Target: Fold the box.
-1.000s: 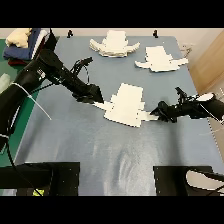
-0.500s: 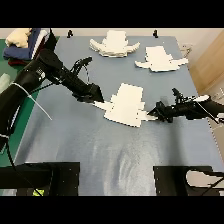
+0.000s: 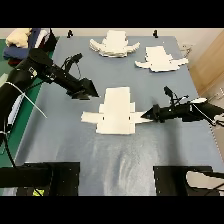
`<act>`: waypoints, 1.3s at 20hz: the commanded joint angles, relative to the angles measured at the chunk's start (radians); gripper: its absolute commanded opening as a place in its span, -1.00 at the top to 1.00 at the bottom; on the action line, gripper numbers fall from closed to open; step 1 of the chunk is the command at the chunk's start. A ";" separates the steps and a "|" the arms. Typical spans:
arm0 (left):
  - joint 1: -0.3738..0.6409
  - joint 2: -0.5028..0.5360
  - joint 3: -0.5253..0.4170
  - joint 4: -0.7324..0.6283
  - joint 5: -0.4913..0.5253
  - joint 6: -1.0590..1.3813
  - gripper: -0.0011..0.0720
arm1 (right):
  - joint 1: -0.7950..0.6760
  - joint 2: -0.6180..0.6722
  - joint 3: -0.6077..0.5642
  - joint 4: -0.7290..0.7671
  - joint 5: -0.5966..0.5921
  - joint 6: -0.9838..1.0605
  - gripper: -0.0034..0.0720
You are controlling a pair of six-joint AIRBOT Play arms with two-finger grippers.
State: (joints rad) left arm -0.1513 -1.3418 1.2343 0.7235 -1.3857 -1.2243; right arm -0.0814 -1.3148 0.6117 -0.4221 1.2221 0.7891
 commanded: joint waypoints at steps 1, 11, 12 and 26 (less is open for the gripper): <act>0.073 0.000 -0.025 0.010 -0.063 0.017 -0.78 | 0.101 0.148 -0.096 -0.140 -0.072 -0.026 0.90; 0.031 -0.167 -0.158 -0.014 0.130 0.282 -0.78 | 0.238 0.323 -0.118 -0.188 -0.241 0.058 0.90; 0.016 -0.201 -0.148 -0.015 0.150 0.303 -0.78 | 0.240 0.323 -0.118 -0.188 -0.237 0.068 0.90; -0.107 -0.412 0.051 -0.163 -0.033 0.590 0.72 | 0.240 0.323 -0.119 -0.218 -0.215 0.113 0.90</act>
State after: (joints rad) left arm -0.2470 -1.7420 1.2713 0.5636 -1.3491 -0.6922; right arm 0.1574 -0.9924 0.4931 -0.6388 1.0077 0.8978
